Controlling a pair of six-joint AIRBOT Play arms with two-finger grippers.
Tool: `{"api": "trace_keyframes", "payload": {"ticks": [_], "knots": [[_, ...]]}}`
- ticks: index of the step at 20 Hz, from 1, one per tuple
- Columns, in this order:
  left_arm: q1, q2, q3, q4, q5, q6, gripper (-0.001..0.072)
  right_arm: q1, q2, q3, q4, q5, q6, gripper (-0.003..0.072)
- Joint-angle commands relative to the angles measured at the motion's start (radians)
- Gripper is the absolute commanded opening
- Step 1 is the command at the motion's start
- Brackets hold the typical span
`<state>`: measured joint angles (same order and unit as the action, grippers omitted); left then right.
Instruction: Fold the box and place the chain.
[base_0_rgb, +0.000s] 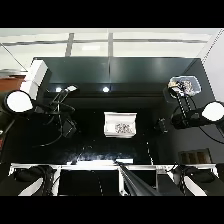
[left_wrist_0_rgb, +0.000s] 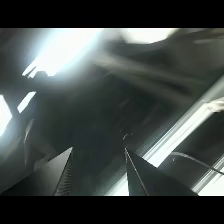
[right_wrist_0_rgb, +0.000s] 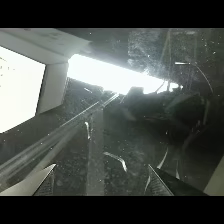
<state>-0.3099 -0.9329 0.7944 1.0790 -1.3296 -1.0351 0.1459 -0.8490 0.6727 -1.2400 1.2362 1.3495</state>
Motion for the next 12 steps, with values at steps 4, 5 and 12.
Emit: {"api": "trace_keyframes", "payload": {"ticks": [4,5,12], "knots": [[0.050,-0.123,-0.187,-0.238,0.336,0.811,0.0707,-0.001,0.001,0.000,-0.070,-0.011,0.000,0.0704],[0.033,-0.153,-0.187,-0.257,0.373,0.902,0.0708,-0.001,0.001,0.000,-0.070,-0.013,0.001,0.0704],[-0.032,-0.316,-0.174,-0.500,0.388,1.323,0.0706,-0.001,0.001,0.000,-0.057,-0.026,0.004,0.0704]]}}
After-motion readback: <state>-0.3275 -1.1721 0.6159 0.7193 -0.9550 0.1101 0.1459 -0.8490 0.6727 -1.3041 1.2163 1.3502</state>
